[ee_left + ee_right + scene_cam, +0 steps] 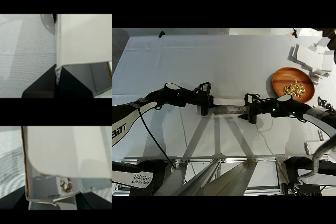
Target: Fold the box and place the chain.
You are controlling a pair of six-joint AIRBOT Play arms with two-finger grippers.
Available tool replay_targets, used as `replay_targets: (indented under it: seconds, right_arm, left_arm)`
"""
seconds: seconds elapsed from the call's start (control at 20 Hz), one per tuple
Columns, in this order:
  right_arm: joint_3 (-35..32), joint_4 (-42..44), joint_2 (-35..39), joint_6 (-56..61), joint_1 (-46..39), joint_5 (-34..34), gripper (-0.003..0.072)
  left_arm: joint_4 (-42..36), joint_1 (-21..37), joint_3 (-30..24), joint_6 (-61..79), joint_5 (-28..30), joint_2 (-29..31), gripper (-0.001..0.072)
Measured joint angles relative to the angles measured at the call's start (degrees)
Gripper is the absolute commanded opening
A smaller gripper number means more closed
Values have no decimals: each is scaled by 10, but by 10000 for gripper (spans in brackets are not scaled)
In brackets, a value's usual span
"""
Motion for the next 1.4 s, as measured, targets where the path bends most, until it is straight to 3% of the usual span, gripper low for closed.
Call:
replay_targets:
  seconds: [0.85,1.0,1.2,1.25,1.3,1.35,1.4]
  right_arm:
    - [0,0,0,0,0,0,508]
    - [0,0,0,0,0,0,508]
    - [0,0,0,0,0,0,508]
    - [0,0,0,0,0,0,508]
    - [0,0,0,0,0,0,508]
    - [0,0,0,0,0,0,508]
    - [0,-1,0,-1,0,0,508]
  left_arm:
    - [-5,0,0,0,0,0,13]
    - [-10,0,0,0,-1,0,111]
    - [-9,0,0,0,-1,1,114]
    - [-9,0,0,0,-1,1,154]
    - [-9,1,0,0,-1,1,269]
    - [-9,1,0,0,0,2,318]
    - [-9,1,0,0,0,4,317]
